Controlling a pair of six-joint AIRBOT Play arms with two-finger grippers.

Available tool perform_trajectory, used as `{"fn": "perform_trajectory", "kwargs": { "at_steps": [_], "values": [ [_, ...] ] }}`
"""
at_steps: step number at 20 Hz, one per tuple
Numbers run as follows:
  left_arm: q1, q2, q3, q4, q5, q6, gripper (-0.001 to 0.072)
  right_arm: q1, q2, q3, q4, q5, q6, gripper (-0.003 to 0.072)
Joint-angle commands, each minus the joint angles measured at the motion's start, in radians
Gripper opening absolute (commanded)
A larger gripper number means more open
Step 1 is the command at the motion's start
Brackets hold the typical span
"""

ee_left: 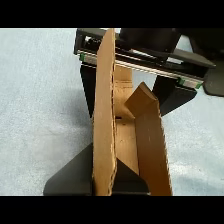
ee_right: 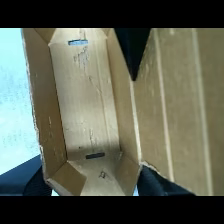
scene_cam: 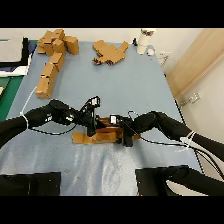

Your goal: Fold the box.

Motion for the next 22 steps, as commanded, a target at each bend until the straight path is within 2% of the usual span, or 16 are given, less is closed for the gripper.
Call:
{"fn": "perform_trajectory", "kwargs": {
  "at_steps": [1, 10, 12, 18, 22],
  "values": [
    [0.000, 0.000, 0.000, 0.001, -0.001, 0.000, 0.0013, 0.000, 0.003, 0.001, -0.001, 0.003, 0.008, 0.0720],
    [0.000, 0.000, 0.000, 0.001, -0.001, 0.000, 0.0014, 0.000, -0.030, 0.000, -0.019, 0.004, 0.008, 0.0714],
    [0.000, 0.000, 0.000, 0.001, -0.001, 0.000, 0.0013, 0.000, -0.030, 0.000, -0.019, 0.003, 0.008, 0.0599],
    [-0.001, 0.000, 0.000, 0.001, -0.002, -0.009, 0.0014, 0.000, -0.030, 0.000, -0.023, 0.003, 0.008, 0.0593],
    [0.001, 0.001, 0.000, 0.002, 0.011, -0.101, 0.0015, 0.000, -0.030, 0.000, -0.023, 0.003, 0.008, 0.0593]
  ]
}}
